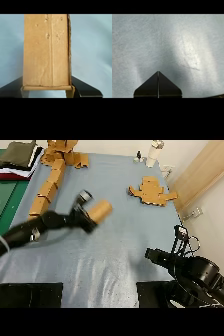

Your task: Fold the box.

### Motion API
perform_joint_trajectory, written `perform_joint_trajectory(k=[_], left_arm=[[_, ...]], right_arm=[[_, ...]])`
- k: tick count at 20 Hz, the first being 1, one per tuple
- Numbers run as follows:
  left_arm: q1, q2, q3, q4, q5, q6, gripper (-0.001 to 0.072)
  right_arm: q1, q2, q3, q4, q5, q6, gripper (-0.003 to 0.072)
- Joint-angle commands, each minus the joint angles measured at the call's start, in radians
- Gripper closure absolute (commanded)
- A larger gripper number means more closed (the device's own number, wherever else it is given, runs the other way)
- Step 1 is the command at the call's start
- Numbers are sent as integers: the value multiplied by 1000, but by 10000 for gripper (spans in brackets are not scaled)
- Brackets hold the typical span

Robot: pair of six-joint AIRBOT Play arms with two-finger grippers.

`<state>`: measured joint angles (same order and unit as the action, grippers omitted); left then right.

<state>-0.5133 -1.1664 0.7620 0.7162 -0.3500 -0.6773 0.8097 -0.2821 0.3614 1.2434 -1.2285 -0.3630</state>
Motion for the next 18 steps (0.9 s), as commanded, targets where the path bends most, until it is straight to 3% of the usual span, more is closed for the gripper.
perform_joint_trajectory(k=[1,4,8,11,18], left_arm=[[277,-178,206,51,-85,-217,271],[431,-353,397,51,-135,-292,272],[476,-483,547,106,-156,-338,273],[456,-540,593,183,-152,-389,273],[451,-581,595,389,-97,-552,273]], right_arm=[[0,1,1,-54,1,1,685],[0,1,1,-83,2,8,684],[0,1,1,-92,27,8,685],[0,1,1,-125,55,42,685],[0,1,1,-129,80,43,684]])
